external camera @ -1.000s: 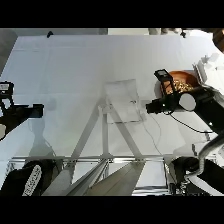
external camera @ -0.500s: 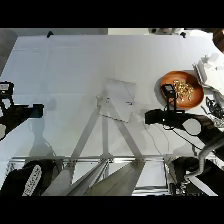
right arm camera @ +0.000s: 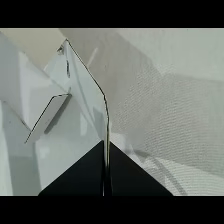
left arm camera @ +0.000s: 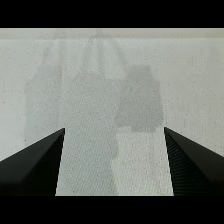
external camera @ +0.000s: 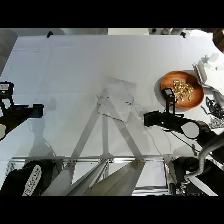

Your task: Fold the box and place the chain.

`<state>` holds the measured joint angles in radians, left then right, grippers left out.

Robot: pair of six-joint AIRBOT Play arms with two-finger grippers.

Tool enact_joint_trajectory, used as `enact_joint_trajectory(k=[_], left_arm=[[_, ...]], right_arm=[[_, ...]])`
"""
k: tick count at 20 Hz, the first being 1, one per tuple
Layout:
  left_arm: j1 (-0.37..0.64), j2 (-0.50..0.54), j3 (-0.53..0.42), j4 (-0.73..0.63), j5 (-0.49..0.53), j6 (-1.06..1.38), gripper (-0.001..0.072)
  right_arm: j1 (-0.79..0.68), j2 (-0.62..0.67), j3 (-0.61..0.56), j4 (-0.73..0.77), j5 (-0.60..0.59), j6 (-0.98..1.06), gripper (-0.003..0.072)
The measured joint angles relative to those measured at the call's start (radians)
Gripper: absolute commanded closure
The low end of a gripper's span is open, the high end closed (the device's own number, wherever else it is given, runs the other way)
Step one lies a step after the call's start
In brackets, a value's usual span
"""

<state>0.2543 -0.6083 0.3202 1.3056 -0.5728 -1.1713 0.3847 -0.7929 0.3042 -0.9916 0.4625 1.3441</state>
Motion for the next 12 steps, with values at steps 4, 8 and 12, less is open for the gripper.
enact_joint_trajectory(k=[4, 8, 12], left_arm=[[0.0, 0.0, 0.0, 0.0, 0.0, 0.0, 0.0011], [0.0, 0.0, 0.0, 0.0, 0.0, 0.0, 0.0011], [0.0, 0.0, 0.0, 0.0, 0.0, 0.0, 0.0011]], right_arm=[[0.0, -0.001, -0.002, 0.028, -0.065, -0.006, 0.0681], [0.0, -0.001, 0.011, 0.047, -0.05, -0.023, 0.0679], [0.0, 0.004, 0.029, 0.117, 0.048, -0.064, 0.0679]])
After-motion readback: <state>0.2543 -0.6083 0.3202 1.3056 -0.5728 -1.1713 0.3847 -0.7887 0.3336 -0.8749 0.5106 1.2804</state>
